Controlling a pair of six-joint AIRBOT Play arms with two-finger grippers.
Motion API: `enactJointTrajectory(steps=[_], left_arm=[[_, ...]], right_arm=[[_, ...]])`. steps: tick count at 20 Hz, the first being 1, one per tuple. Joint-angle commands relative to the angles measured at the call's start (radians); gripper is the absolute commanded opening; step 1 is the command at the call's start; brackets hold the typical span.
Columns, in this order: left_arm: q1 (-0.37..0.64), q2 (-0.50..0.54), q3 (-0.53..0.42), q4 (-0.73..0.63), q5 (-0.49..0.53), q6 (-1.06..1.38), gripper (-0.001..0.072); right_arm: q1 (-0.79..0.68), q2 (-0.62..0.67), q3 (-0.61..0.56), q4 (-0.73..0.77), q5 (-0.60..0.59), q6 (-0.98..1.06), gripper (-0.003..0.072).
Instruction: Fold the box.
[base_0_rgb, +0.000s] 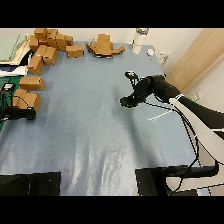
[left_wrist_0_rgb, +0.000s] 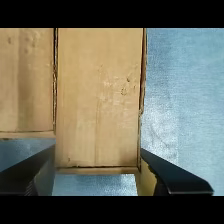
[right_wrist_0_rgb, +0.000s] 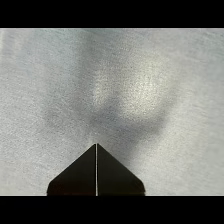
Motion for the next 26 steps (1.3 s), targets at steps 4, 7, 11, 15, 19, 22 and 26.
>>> enactJointTrajectory(steps=[4, 7, 11, 15, 19, 22, 26], left_arm=[[0.002, 0.004, 0.001, 0.027, -0.134, -0.003, 0.0707], [0.018, 0.024, 0.019, 0.048, -0.299, -0.035, 0.0707], [0.026, 0.037, 0.108, 0.145, -0.573, -0.194, 0.0707], [-0.052, 0.038, 0.214, 0.03, -0.854, -0.179, 0.0141], [-0.351, 0.035, 0.328, -0.013, -0.827, -0.249, 0.0012], [-0.57, -0.039, 0.478, -0.011, -0.712, -0.341, 0.0012], [-0.673, -0.241, 0.708, -0.01, -0.736, -0.497, 0.0012]], right_arm=[[-0.001, 0.0, 0.001, 0.0, 0.0, 0.0, 0.0003], [-0.001, 0.0, 0.001, 0.0, 0.0, 0.0, 0.0004], [-0.001, 0.0, 0.001, 0.0, 0.0, 0.0, 0.0003], [-0.001, 0.0, 0.0, 0.0, 0.0, 0.0, 0.0004], [-0.001, 0.0, 0.001, 0.0, 0.0, 0.0, 0.0004], [-0.001, 0.0, 0.001, 0.0, 0.0, 0.0, 0.0004], [-0.001, 0.0, 0.001, 0.0, 0.0, 0.0, 0.0003]])
